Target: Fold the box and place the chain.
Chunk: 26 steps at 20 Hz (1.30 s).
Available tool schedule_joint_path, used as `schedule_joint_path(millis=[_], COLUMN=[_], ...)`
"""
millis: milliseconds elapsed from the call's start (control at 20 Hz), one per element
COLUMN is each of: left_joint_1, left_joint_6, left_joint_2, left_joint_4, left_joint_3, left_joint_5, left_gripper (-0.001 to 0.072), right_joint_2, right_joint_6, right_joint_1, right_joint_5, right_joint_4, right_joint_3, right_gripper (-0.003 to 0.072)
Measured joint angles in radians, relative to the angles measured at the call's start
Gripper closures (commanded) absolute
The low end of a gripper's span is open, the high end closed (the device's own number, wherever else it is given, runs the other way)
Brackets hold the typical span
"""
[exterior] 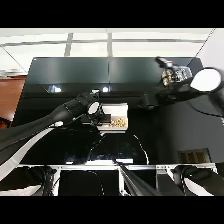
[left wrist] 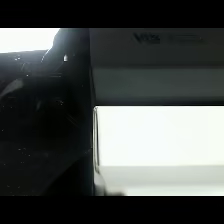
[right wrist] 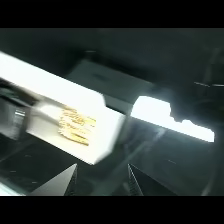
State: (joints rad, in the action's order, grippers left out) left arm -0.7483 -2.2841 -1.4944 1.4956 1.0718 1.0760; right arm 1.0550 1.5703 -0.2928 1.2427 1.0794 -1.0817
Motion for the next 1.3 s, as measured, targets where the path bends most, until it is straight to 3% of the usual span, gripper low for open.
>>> schedule_joint_path(millis=[100, 200, 250, 450, 650, 850, 1050, 1100, 1150, 1300], left_joint_1=[-0.003, -0.005, -0.005, -0.006, 0.024, 0.218, 0.495, 0.542, 0.576, 0.61], left_joint_6=[-0.035, -0.055, -0.062, 0.022, 0.203, 0.361, 0.78, 0.929, 1.092, 1.527], left_joint_2=[0.007, 0.011, 0.014, 0.078, 0.258, 0.454, 0.544, 0.549, 0.549, 0.535], left_joint_4=[0.007, 0.007, 0.007, 0.026, 0.106, 0.151, -0.076, -0.152, -0.229, -0.415], left_joint_3=[0.0, 0.002, 0.008, 0.051, 0.041, -0.086, -0.262, -0.298, -0.334, -0.399], left_joint_5=[-0.003, -0.003, 0.001, 0.054, 0.151, 0.222, 0.217, 0.216, 0.207, 0.151], left_gripper=[0.0669, 0.0219, 0.0122, 0.0123, 0.0126, 0.0125, 0.0121, 0.0052, -0.0003, -0.0003], right_joint_2=[-0.041, -0.067, -0.074, -0.09, -0.094, -0.095, -0.095, -0.095, -0.095, -0.095], right_joint_6=[-0.008, -0.014, -0.015, -0.019, -0.019, -0.019, -0.019, -0.019, -0.019, -0.019], right_joint_1=[0.056, 0.09, 0.1, 0.121, 0.127, 0.129, 0.129, 0.129, 0.129, 0.129], right_joint_5=[0.045, 0.072, 0.08, 0.099, 0.104, 0.105, 0.084, 0.073, 0.063, 0.047], right_joint_4=[0.026, 0.042, 0.048, 0.073, 0.096, 0.108, 0.155, 0.167, 0.18, 0.201], right_joint_3=[0.0, 0.0, 0.0, 0.0, 0.0, 0.0, 0.0, 0.0, 0.0, 0.0], right_gripper=[0.0308, 0.0308, 0.0308, 0.0308, 0.0308, 0.0308, 0.0308, 0.0308, 0.0308, 0.0308])
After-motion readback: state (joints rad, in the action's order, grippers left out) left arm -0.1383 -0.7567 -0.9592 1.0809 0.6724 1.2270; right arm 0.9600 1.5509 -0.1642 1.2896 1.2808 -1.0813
